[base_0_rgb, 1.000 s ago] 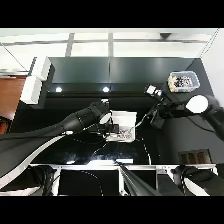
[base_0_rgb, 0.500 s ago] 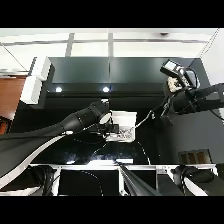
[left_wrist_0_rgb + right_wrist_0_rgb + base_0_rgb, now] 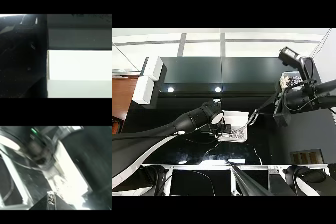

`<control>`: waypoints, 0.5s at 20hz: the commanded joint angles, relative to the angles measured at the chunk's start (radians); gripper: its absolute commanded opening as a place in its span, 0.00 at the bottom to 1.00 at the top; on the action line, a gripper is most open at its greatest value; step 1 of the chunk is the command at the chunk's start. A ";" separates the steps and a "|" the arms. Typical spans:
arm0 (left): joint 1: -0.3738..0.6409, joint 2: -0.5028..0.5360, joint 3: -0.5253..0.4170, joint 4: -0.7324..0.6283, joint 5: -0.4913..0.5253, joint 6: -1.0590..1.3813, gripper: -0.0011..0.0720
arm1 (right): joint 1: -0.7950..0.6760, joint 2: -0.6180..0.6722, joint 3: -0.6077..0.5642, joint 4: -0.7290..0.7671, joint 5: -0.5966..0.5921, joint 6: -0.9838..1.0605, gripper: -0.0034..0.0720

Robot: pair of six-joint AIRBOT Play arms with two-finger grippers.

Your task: Fold the box and place the chain.

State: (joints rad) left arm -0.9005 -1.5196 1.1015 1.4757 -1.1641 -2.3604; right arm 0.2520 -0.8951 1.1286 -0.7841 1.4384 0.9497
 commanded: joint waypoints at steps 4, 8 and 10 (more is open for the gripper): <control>0.000 0.000 0.000 0.000 0.000 0.000 0.05 | 0.046 -0.001 -0.024 0.137 -0.024 0.027 0.05; 0.000 0.000 0.000 0.000 0.000 0.000 0.05 | 0.109 -0.002 -0.166 0.137 -0.155 0.067 0.05; 0.000 0.000 0.000 0.000 0.000 0.000 0.05 | 0.133 -0.002 -0.245 0.137 -0.241 0.077 0.05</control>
State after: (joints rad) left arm -0.9005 -1.5196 1.1019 1.4757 -1.1641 -2.3604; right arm 0.3496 -0.8967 0.9741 -0.6571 1.3117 1.0035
